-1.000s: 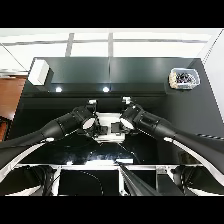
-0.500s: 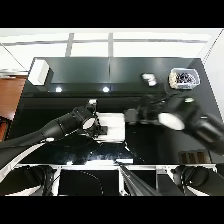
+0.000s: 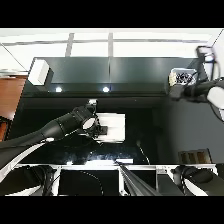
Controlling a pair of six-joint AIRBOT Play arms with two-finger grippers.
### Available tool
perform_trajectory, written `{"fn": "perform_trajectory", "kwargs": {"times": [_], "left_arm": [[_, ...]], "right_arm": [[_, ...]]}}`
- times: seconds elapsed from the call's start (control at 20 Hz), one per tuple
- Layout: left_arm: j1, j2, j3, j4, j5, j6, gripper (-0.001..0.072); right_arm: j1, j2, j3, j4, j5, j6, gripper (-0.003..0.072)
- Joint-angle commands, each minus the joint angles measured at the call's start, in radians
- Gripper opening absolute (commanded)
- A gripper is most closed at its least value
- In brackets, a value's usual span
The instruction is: Fold the box and place the chain.
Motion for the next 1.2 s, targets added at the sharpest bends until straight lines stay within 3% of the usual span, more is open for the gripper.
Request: {"fn": "perform_trajectory", "kwargs": {"times": [0.0,0.1,0.35,0.6,0.9,1.15], "left_arm": [[0.001,0.0,0.001,0.0,0.006,0.0,0.0029],[0.001,0.0,0.001,-0.001,0.006,0.0,0.0029],[0.001,0.0,0.001,-0.003,0.007,0.0,0.0029],[0.001,0.0,0.001,-0.018,0.006,0.0,0.0029],[0.001,0.0,0.001,-0.027,0.007,0.0,0.003],[0.001,0.0,0.001,-0.052,0.006,0.0,0.0029]], "right_arm": [[-0.197,-0.022,-0.003,-0.042,-0.185,-0.032,0.0485],[-0.25,-0.077,-0.002,-0.042,-0.232,-0.036,0.0713],[-0.28,-0.259,0.039,-0.021,-0.357,-0.042,0.071],[-0.351,-0.512,0.247,0.125,-0.361,-0.04,0.0706],[-0.409,-0.76,0.518,0.208,-0.212,-0.025,0.0701],[-0.464,-0.835,0.578,0.209,-0.205,-0.035,0.0702]]}}
